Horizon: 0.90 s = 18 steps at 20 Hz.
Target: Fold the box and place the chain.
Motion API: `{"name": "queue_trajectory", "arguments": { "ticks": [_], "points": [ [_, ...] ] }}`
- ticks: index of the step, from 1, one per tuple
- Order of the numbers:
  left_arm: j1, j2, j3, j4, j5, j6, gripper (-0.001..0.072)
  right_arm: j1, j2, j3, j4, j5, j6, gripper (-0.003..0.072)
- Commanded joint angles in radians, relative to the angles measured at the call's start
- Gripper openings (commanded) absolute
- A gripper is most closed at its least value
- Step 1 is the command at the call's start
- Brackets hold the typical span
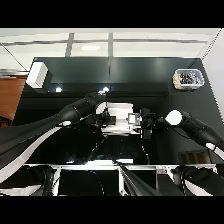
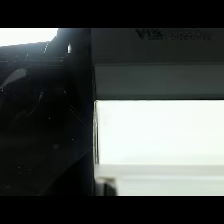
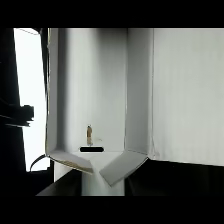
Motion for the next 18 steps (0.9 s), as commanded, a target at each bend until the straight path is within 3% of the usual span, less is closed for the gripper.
{"name": "queue_trajectory", "arguments": {
  "ticks": [1,7,14,15,16,18],
  "points": [
    [0.001,0.001,0.000,0.000,0.003,0.005,0.0025,0.001,0.000,0.000,0.055,-0.006,0.019,0.0237],
    [0.001,0.000,0.000,0.001,0.003,-0.006,0.0025,0.015,-0.068,0.000,0.282,-0.030,0.023,0.0238],
    [0.001,0.000,0.000,-0.001,0.003,-0.006,0.0025,0.015,-0.085,0.000,0.280,-0.038,0.032,0.0237],
    [0.001,0.000,0.000,-0.001,0.003,-0.006,0.0025,0.015,-0.085,0.000,0.282,-0.041,0.050,0.0262],
    [0.001,0.000,0.000,0.000,0.003,-0.006,0.0026,0.014,-0.085,0.000,0.288,-0.056,0.080,0.0385],
    [0.001,0.000,0.000,0.000,0.004,-0.006,0.0025,0.014,-0.085,0.000,0.284,-0.050,0.095,0.0351]
  ]
}}
